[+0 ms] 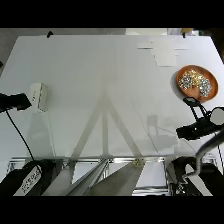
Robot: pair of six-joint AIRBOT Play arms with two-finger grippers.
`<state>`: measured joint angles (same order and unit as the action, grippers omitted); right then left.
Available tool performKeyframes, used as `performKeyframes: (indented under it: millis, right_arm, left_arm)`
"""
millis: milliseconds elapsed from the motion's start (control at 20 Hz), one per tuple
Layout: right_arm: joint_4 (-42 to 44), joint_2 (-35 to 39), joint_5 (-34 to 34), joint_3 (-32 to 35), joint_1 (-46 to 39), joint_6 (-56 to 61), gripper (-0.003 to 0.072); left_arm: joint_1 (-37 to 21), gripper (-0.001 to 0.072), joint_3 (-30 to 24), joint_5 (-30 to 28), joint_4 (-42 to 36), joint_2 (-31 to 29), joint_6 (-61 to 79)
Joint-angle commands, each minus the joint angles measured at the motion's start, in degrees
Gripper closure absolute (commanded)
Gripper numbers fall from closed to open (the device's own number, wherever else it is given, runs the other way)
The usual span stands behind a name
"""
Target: Fold the box and place the chain.
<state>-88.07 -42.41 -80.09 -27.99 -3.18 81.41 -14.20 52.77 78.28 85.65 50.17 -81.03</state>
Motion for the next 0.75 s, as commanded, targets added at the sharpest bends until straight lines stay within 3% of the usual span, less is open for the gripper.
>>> performKeyframes:
  millis: [0,700]
  right_arm:
    - [0.0,0.0,0.0,0.0,0.0,0.0,0.0671]
    - [0.0,0.0,0.0,0.0,0.0,0.0,0.0671]
  left_arm:
    - [0.0,0.0019,0.0,0.7,-0.3,-4.9,0.0]
    - [0.0,0.002,0.0,-2.1,-3.6,-5.3,0.2]
